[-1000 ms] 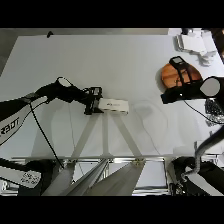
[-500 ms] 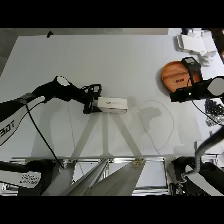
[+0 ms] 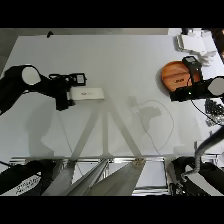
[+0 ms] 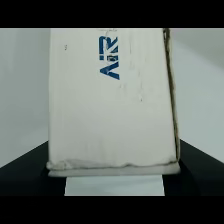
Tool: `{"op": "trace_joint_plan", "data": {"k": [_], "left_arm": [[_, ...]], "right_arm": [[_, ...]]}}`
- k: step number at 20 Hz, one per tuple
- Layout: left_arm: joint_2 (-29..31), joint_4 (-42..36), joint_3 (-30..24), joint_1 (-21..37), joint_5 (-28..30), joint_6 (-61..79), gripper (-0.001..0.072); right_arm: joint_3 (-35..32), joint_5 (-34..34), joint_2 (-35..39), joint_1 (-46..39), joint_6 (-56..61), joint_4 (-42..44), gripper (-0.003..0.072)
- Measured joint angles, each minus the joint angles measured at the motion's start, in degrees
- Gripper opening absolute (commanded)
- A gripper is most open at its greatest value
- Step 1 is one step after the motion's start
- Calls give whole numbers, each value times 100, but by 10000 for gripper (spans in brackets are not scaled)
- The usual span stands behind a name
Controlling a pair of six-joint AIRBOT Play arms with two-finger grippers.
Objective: Fold the box and place the chain.
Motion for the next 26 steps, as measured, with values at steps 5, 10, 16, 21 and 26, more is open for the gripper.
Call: {"op": "trace_joint_plan", "data": {"k": [5, 10, 16, 21, 26], "left_arm": [[437, 363, -7, 1123, 927, -1794, 5], [645, -1742, -662, 2712, 2734, -2420, 6], [221, -2782, -2052, 3287, 3807, -1631, 13], [-590, -2789, -2339, 3346, 4100, -1425, 479], [-726, -2660, -2398, 3362, 4286, -1386, 694]], "right_arm": [[0, -2, 0, 0, 0, 2, 12], [0, -4, 0, 0, 0, 2, 12], [0, -4, 0, 0, 0, 4, 12], [0, -4, 0, 0, 0, 2, 12], [0, -2, 0, 0, 0, 2, 12]]}}
